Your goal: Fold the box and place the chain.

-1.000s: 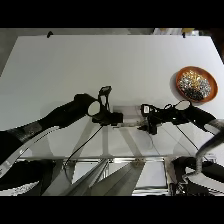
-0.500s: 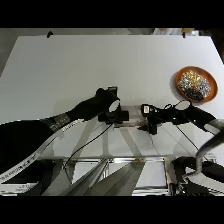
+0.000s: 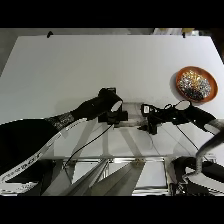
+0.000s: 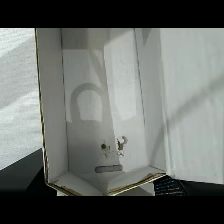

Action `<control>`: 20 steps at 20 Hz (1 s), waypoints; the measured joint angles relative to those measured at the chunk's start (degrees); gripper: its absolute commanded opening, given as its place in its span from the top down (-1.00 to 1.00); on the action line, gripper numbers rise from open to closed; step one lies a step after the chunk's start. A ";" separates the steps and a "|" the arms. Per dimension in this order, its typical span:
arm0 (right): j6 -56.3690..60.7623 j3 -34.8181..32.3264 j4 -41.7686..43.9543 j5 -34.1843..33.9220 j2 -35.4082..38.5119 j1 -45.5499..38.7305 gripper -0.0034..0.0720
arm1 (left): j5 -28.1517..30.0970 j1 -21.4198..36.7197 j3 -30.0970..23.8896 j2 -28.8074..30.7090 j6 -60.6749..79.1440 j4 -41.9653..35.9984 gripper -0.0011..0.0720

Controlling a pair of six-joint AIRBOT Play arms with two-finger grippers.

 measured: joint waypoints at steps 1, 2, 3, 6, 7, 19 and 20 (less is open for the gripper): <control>0.00 0.00 0.00 0.00 0.00 0.00 -0.23 | -0.04 -0.02 0.00 -0.02 -0.09 0.02 0.89; 0.00 0.00 0.00 0.00 0.00 0.00 -0.23 | -0.09 -0.02 0.00 -0.02 -0.20 0.04 0.64; 0.07 0.00 0.02 0.00 0.00 0.00 -0.23 | -0.07 -0.02 -0.02 0.00 -0.24 -0.17 0.30; 0.04 0.00 0.02 0.00 0.00 0.00 -0.23 | -0.46 0.31 0.00 0.87 0.44 0.00 0.18; 0.04 0.00 0.02 0.00 0.00 0.00 -0.23 | -0.68 0.48 0.00 1.27 0.92 0.07 0.18; 0.07 0.00 0.15 0.04 -0.02 0.00 -0.23 | 1.22 0.55 -3.41 2.40 3.17 -1.31 0.93; 0.07 0.00 0.13 0.02 -0.02 0.00 -0.23 | 1.60 0.42 -3.52 2.40 3.17 -1.33 0.81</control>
